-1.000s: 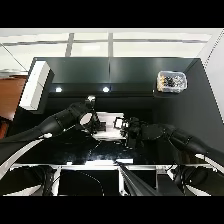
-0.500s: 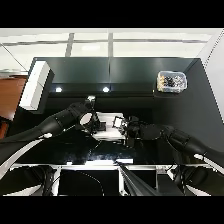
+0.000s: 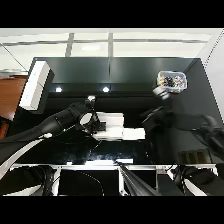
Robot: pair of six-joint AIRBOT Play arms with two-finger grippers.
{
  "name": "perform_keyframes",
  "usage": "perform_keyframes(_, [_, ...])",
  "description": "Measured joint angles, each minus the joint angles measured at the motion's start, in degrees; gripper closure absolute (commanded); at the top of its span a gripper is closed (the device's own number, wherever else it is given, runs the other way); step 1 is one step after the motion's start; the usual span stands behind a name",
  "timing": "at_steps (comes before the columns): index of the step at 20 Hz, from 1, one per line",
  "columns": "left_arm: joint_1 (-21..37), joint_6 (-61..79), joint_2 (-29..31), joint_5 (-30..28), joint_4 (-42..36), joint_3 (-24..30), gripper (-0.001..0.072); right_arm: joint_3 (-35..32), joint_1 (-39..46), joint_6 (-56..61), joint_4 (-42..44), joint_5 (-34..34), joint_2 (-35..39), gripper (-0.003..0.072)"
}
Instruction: Fold the box and place the chain.
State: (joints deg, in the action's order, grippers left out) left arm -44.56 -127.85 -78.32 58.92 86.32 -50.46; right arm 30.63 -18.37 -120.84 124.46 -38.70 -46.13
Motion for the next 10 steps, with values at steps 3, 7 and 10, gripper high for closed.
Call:
perform_keyframes(3, [0.0,0.0,0.0,0.0,0.0,0.0,0.0681,-1.6,12.9,16.6,-1.2,-8.6,3.5,0.066])
perform_keyframes(7, [0.0,0.0,0.0,0.0,0.0,0.0,0.0681,-9.8,19.8,27.3,1.8,-13.5,3.3,0.066])
perform_keyframes(10, [0.0,0.0,0.0,0.0,0.0,0.0,0.0681,-13.8,17.0,28.8,7.6,-11.9,-1.5,0.0659])
